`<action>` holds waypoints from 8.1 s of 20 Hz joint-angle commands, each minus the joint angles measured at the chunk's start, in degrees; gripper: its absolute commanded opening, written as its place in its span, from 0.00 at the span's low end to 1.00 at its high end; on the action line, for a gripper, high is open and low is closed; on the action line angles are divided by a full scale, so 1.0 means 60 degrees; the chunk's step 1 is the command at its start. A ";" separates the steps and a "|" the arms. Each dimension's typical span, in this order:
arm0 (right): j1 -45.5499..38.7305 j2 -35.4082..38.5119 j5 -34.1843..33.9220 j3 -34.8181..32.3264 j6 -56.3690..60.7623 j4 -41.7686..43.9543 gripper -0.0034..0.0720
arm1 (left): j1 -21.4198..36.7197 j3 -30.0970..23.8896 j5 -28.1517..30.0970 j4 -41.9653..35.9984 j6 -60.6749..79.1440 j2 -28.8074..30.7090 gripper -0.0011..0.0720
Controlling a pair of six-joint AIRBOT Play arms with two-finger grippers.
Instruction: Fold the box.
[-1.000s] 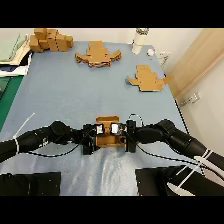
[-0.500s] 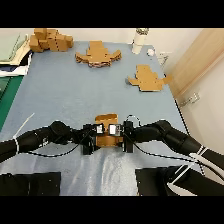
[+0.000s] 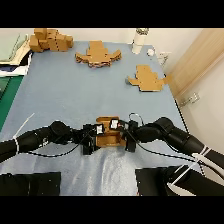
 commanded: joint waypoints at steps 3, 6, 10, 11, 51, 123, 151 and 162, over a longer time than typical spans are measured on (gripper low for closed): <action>-0.0029 0.0823 -0.2197 0.1126 0.8411 -0.4360 0.05 | -0.0007 0.0004 0.0000 -0.0011 -0.0015 -0.0004 0.59; -0.0608 0.0725 -0.3810 0.1169 1.1234 -0.5971 0.05 | -0.0007 0.0004 0.0000 -0.0007 -0.0015 -0.0004 0.59; -0.1956 -0.0033 -0.3803 0.0535 1.0469 -0.3238 0.05 | -0.0007 0.0004 0.0000 -0.0007 -0.0015 -0.0004 0.59; -0.1971 -0.0175 -0.3541 0.0415 1.0040 -0.2481 0.05 | -0.0007 0.0004 0.0000 -0.0007 -0.0015 -0.0004 0.59; -0.1927 -0.0040 -0.1643 -0.0146 0.9639 -0.1694 0.05 | -0.0007 0.0004 0.0000 -0.0007 -0.0015 -0.0004 0.59; 0.2619 -0.3759 -0.3730 0.4105 1.4109 -0.2014 0.67 | -0.0007 0.0004 0.0000 -0.0007 -0.0015 -0.0004 0.59; 0.2616 -0.4364 -0.4022 0.4105 1.4338 -0.2160 0.61 | -0.0007 0.0004 0.0000 -0.0007 -0.0011 -0.0004 0.59; 0.2616 -0.4240 -0.4095 0.4105 1.4371 -0.2124 0.57 | -0.0007 0.0004 0.0000 -0.0007 -0.0015 -0.0004 0.59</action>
